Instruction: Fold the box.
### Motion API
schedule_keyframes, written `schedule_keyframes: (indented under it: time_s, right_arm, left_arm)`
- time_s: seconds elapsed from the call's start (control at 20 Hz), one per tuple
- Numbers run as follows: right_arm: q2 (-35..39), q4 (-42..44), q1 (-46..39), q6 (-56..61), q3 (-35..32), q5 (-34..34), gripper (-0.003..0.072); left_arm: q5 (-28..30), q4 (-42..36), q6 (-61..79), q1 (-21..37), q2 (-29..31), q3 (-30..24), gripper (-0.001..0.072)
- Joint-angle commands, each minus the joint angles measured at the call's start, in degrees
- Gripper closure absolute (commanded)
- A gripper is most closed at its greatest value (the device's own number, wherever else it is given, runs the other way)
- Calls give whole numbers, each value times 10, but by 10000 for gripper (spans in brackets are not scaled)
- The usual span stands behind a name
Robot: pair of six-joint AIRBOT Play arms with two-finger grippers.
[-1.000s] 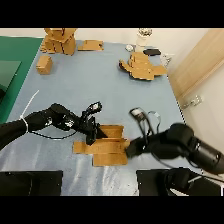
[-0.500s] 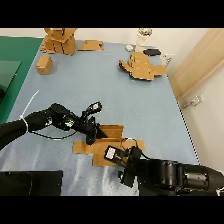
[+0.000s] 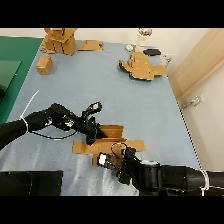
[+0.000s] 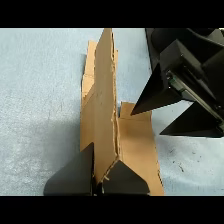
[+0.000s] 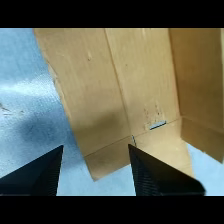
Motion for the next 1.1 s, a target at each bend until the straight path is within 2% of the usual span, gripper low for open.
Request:
schedule_keyframes:
  time_s: [0.0, 0.3, 0.5, 0.75, 0.8, 0.85, 1.05]
  right_arm:
    - [-18, -41, 0, 0, 0, 4, 56]
    - [-17, -74, 0, 29, 23, 2, 57]
    - [-17, -138, 0, 103, 31, -12, 57]
    - [-17, -127, 0, 116, 31, -12, 55]
    - [-15, -127, 0, 125, 33, -12, 47]
    - [-9, -127, -2, 125, 33, -13, -34]
    - [27, -106, -45, 96, 26, -7, -34]
  left_arm:
    - [0, 0, 0, 0, 0, 0, 695]
    - [0, 0, 0, 0, 0, 0, 694]
    - [0, 0, 0, 0, 0, 0, 695]
    - [0, 0, 0, 0, 0, 0, 695]
    - [0, 0, 0, 0, 0, 0, 695]
    - [0, 0, 0, 0, 0, 0, 695]
    - [0, 0, 0, 0, 0, 0, 695]
